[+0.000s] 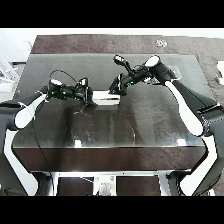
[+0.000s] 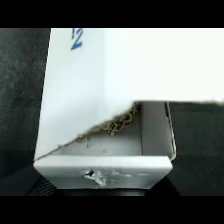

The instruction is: Fold the box and place the chain.

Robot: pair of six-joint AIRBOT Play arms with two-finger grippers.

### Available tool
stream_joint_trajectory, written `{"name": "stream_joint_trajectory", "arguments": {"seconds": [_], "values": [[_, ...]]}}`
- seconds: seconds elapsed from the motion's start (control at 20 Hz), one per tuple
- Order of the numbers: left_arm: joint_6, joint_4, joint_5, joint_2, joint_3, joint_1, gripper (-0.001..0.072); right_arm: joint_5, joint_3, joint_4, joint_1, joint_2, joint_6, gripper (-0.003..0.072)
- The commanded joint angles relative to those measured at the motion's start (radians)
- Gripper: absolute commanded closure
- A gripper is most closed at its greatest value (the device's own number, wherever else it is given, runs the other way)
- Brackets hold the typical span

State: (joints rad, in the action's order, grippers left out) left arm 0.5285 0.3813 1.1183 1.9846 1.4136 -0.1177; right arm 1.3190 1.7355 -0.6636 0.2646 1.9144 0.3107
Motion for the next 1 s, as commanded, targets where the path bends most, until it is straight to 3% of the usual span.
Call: {"name": "stream_joint_trajectory", "arguments": {"seconds": [0.0,0.25,0.65,0.95], "values": [[0.0,0.0,0.0,-0.001,0.0,0.0,0.0298,-0.046,-0.014,-0.003,0.002,0.008,-0.01,0.0343],[0.0,0.0,0.0,-0.001,0.0,0.0,0.0298,-0.021,-0.014,0.0,0.002,0.014,-0.061,0.0256],[0.0,0.0,0.0,-0.001,0.0,0.0,0.0298,0.024,-0.014,0.023,0.0,0.016,-0.195,0.0248],[0.0,0.0,0.0,-0.001,0.0,0.0,0.0298,-0.031,-0.014,0.028,0.0,0.036,-0.219,0.0235]]}}
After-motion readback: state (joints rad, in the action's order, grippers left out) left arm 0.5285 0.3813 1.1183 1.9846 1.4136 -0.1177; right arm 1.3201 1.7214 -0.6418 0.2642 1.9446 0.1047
